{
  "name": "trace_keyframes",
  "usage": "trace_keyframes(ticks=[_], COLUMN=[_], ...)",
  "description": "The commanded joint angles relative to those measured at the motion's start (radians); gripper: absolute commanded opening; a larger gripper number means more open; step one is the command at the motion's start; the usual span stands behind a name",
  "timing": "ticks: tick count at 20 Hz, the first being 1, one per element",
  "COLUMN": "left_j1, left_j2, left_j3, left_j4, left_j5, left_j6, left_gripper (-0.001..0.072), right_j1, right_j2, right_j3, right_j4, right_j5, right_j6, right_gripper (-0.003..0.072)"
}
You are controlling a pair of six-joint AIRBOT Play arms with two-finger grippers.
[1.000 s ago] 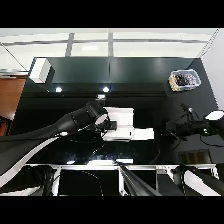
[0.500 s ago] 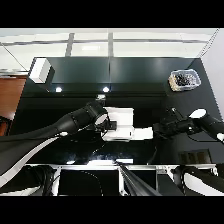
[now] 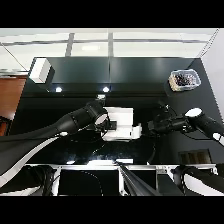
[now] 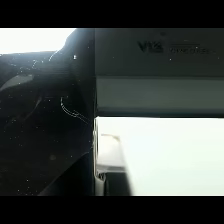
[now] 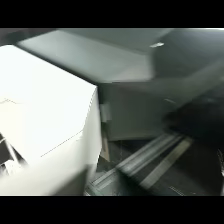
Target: Fold the box and place the chain.
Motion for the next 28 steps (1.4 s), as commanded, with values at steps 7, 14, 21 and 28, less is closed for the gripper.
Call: trace_keyframes(ticks=[7, 14, 21, 28], left_j1=[-0.001, -0.001, -0.001, -0.001], left_j2=[0.0, 0.0, 0.0, 0.0], left_j3=[0.0, 0.0, 0.0, 0.0], left_j4=[0.0, 0.0, 0.0, 0.0], left_j5=[0.001, 0.0, 0.0, 0.0], left_j6=[0.0, 0.0, 0.0, 0.0], left_gripper=[0.0026, 0.0026, 0.0026, 0.0026], right_j1=[0.088, 0.167, 0.236, 0.443], right_j2=[-0.001, -0.001, 0.0, -0.001], right_j3=[0.011, 0.13, 0.229, 0.343], right_j4=[0.098, 0.027, -0.232, -0.449], right_j5=[-0.032, -0.069, -0.083, -0.141], right_j6=[-0.008, 0.077, 0.289, 0.535], right_gripper=[0.0594, 0.0593, 0.0593, 0.0593])
